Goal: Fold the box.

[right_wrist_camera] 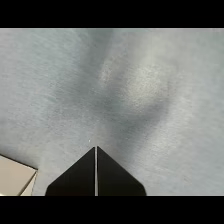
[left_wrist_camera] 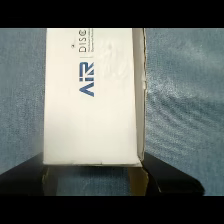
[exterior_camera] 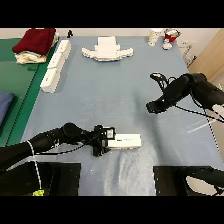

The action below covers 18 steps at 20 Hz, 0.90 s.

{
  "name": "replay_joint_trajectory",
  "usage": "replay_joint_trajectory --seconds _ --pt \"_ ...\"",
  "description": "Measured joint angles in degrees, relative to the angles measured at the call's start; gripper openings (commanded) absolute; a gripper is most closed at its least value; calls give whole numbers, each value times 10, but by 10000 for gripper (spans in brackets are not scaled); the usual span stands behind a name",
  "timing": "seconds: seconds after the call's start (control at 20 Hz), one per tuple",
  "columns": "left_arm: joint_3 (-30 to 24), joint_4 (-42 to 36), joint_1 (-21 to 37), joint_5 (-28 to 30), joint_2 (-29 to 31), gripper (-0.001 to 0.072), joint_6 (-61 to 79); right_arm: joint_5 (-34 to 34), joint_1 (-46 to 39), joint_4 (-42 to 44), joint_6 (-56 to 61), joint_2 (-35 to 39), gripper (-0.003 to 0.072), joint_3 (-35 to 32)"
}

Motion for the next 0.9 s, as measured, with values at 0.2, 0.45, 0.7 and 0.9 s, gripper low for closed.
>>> replay_joint_trajectory --seconds 0.2,0.45,0.7,0.9 --pt "0 0 0 0 0 368 0 -12 -6 4 1 -24 18 11" --pt "0 0 0 0 1 369 0 -16 -7 6 1 -31 17 14" --pt "1 27 32 -3 49 368 -82 -17 -7 6 2 -33 18 15" --pt "1 167 136 -51 140 368 -288 -17 -7 6 2 -33 17 15"
